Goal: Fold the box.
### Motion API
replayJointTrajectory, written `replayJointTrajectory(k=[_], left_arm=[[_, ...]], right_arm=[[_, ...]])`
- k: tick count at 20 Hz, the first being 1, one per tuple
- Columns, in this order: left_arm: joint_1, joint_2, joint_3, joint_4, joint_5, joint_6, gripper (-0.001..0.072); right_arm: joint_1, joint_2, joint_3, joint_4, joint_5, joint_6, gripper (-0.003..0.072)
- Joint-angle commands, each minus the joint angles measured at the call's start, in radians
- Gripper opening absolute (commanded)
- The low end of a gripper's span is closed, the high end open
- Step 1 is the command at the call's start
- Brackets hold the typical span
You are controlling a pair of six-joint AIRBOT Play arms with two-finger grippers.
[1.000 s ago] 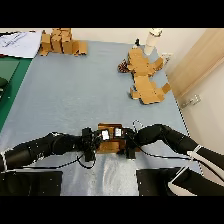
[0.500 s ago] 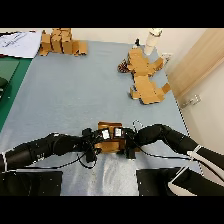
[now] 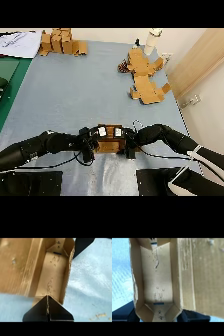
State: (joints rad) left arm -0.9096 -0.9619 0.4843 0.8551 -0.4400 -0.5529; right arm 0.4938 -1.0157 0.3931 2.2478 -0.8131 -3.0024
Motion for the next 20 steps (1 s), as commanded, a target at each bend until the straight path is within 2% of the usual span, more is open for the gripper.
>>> replayJointTrajectory(k=[1, 4, 7, 8, 10, 13, 17, 20], left_arm=[[0.046, 0.091, 0.001, 0.129, -0.125, -0.21, 0.0012], [0.095, 0.226, 0.003, 0.421, -0.3, -0.591, 0.0011], [0.174, 0.359, 0.0, 0.661, -0.454, -1.292, 0.0012], [0.216, 0.378, -0.005, 0.683, -0.525, -1.483, 0.0012], [0.274, 0.379, -0.027, 0.602, -0.596, -1.514, 0.0012], [0.286, 0.309, -0.08, 0.434, -0.556, -1.494, 0.0011], [0.286, 0.156, -0.09, 0.222, -0.343, -1.313, 0.0012], [0.286, 0.032, -0.09, 0.08, -0.243, -1.184, 0.0012]], right_arm=[[0.001, 0.001, 0.0, 0.0, 0.0, 0.0, 0.0511], [0.001, 0.001, 0.0, 0.0, 0.0, 0.0, 0.0511], [0.001, 0.001, 0.0, 0.0, 0.0, 0.0, 0.051], [0.001, 0.001, 0.0, 0.0, 0.0, 0.0, 0.051], [0.001, 0.001, 0.0, 0.0, 0.0, 0.0, 0.051], [0.001, 0.001, 0.0, 0.0, 0.0, 0.0, 0.051], [0.001, 0.001, 0.0, 0.0, 0.0, 0.0, 0.0511], [0.001, 0.001, 0.0, 0.0, 0.0, 0.0, 0.0511]])
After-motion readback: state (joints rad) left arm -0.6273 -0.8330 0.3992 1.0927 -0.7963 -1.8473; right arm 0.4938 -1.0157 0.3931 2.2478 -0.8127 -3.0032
